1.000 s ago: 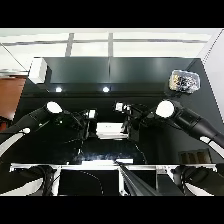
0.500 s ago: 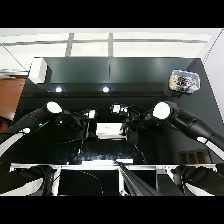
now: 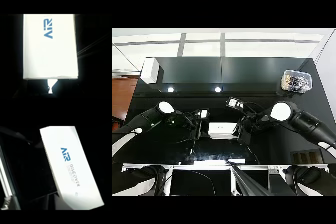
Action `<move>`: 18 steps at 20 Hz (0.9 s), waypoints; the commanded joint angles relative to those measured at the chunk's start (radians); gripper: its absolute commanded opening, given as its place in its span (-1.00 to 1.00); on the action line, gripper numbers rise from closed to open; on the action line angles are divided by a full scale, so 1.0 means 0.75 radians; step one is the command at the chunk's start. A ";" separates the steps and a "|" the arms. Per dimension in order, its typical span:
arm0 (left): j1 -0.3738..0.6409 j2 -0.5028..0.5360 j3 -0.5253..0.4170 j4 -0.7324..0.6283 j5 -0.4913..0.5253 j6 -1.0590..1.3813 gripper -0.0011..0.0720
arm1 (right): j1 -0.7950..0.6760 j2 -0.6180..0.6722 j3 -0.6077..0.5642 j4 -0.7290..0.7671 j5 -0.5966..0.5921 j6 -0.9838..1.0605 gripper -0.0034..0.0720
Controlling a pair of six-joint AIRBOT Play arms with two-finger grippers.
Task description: Fold the box and place the chain.
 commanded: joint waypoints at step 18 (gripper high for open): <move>-0.001 0.001 0.001 0.003 0.004 0.003 0.04 | -0.067 -0.283 -0.001 0.367 -0.084 0.901 -0.82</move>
